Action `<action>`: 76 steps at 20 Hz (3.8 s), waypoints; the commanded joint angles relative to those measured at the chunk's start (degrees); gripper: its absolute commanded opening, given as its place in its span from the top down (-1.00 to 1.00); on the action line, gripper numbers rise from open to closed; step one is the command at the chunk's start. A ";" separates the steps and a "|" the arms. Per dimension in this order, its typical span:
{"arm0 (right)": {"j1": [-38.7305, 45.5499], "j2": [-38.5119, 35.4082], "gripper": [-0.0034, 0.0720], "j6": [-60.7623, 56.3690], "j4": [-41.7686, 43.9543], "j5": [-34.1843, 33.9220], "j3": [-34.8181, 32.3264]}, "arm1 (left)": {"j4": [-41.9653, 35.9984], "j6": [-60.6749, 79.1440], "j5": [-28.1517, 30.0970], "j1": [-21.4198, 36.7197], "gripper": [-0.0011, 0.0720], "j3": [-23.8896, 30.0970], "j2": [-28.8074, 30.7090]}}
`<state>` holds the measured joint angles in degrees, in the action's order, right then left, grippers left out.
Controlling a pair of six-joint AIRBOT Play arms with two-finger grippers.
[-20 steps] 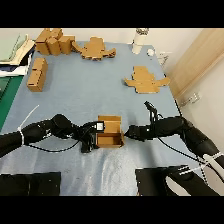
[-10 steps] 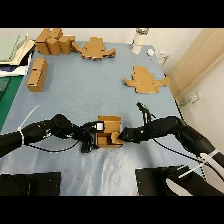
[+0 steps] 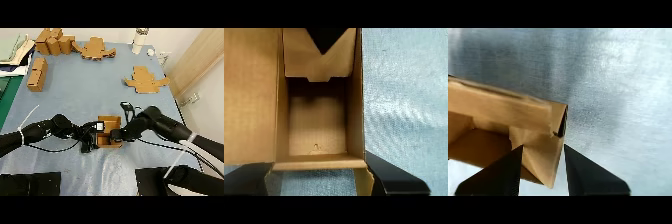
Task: Fold the box.
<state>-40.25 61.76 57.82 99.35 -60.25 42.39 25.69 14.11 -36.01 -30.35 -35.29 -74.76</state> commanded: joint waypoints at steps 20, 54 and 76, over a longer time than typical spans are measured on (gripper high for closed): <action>-9.86 15.10 -0.08 -16.59 -13.55 -13.03 11.69 | 0.02 0.00 0.00 0.00 -0.47 0.00 -0.02; 30.51 13.57 0.91 80.39 47.36 -18.60 10.71 | 0.00 0.00 -0.15 0.00 -0.47 -0.02 -0.02; -5.25 -16.65 0.91 80.24 7.23 27.45 -14.38 | 0.02 0.00 -0.13 0.00 -0.47 0.00 -0.02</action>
<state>-41.95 47.44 138.08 112.77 -39.13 31.35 25.71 14.11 -36.16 -30.35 -35.29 -74.76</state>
